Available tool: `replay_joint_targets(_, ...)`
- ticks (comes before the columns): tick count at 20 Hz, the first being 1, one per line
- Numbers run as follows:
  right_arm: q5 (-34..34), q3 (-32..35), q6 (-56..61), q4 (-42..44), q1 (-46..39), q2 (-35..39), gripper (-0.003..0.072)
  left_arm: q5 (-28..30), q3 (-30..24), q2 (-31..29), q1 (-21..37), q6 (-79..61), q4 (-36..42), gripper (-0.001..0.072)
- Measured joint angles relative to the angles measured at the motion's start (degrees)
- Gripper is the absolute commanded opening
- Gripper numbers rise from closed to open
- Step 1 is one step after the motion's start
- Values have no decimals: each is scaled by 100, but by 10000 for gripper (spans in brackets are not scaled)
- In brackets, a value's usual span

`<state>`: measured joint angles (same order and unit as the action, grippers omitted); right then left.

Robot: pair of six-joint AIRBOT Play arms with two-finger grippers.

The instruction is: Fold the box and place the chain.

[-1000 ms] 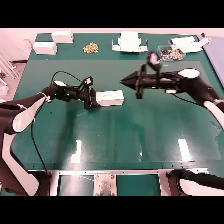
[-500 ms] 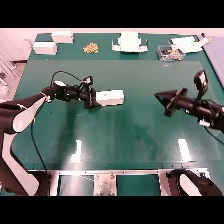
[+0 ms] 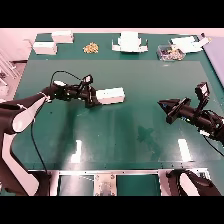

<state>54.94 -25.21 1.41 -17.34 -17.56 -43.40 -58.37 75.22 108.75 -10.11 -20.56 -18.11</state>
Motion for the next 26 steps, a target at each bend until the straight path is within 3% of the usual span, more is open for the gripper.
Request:
replay_joint_targets(2, -7, 11, 2, 0, -9, 9, 146, 35, 0, -87, 59, 109, -4, 16)
replay_joint_targets(8, -107, 20, 9, -2, -20, 13, 146, 540, 0, -719, 483, 892, -120, 14)
replay_joint_targets(11, -149, 20, 13, -2, -20, 13, 146, 1169, -46, -1222, 868, 1405, -190, 14)
replay_joint_targets(17, -177, 20, 90, 136, -20, 13, 145, 3080, -481, -2186, 1858, 2184, -240, 16)
replay_joint_targets(21, -179, 20, 133, 306, -20, 15, 144, 3630, -595, -2343, 2614, 2643, -256, 16)
replay_joint_targets(26, -177, 20, 153, 483, -20, 13, 144, 3578, -627, -2068, 3453, 2865, -282, 16)
